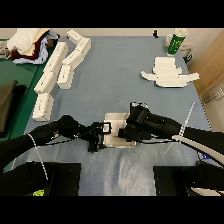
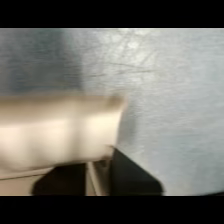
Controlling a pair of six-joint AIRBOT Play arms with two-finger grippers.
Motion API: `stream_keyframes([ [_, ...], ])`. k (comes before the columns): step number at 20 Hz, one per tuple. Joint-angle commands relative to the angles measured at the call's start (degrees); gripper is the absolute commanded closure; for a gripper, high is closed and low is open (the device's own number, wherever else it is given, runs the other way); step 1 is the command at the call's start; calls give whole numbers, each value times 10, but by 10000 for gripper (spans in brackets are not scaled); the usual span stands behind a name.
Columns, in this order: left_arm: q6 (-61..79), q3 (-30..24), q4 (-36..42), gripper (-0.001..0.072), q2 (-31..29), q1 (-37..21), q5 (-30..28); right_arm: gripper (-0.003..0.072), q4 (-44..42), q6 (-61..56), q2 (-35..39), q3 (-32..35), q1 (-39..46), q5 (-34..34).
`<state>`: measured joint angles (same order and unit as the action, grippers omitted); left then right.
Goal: Fold the box.
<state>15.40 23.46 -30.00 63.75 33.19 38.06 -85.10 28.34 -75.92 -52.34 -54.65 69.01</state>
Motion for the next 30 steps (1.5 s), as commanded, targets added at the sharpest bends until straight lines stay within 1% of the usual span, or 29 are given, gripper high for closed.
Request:
stream_keyframes([
  [1,0,0,0,170,0,0,0,642,-2,-4,-4,-1,-1,-5],
  [2,0,0,0,170,0,0,0,684,-2,-2,-4,-1,-1,-5],
  [8,0,0,0,170,0,0,0,679,-3,16,-4,-1,-1,-5],
  [9,0,0,0,170,0,0,0,526,-7,16,-4,-1,-1,-5],
  [10,0,0,0,170,0,0,0,345,-13,17,-4,-2,-1,-4],
  [11,0,0,0,170,0,0,0,332,-13,17,-4,-3,-1,-4],
  [14,0,0,0,170,0,0,0,332,-14,17,-1,-3,-1,2],
  [17,0,0,0,170,0,0,0,332,-14,17,-1,-3,-1,38],
  [19,0,0,0,170,0,0,0,333,-12,17,-1,-3,-1,48],
  [20,0,0,0,170,0,0,0,410,-12,17,-1,-3,-1,48],
  [21,0,0,0,170,0,0,0,518,-12,18,-1,-3,-1,48],
  [22,0,0,0,170,0,0,0,533,-12,17,-1,-3,-1,47],
  [23,0,0,0,170,0,0,0,625,-12,18,-1,-3,-1,48],
  [24,0,0,0,170,0,0,0,673,-12,21,-1,-3,-1,48],
  [26,0,0,0,170,0,0,0,683,-12,26,-1,-3,-1,47],
  [28,0,0,0,170,0,0,0,677,-13,28,-1,-3,-1,48],
  [29,0,0,0,170,0,0,0,541,-13,33,-1,-3,-1,48],
  [30,0,0,0,170,0,0,0,369,-17,40,-1,-3,-1,48],
])
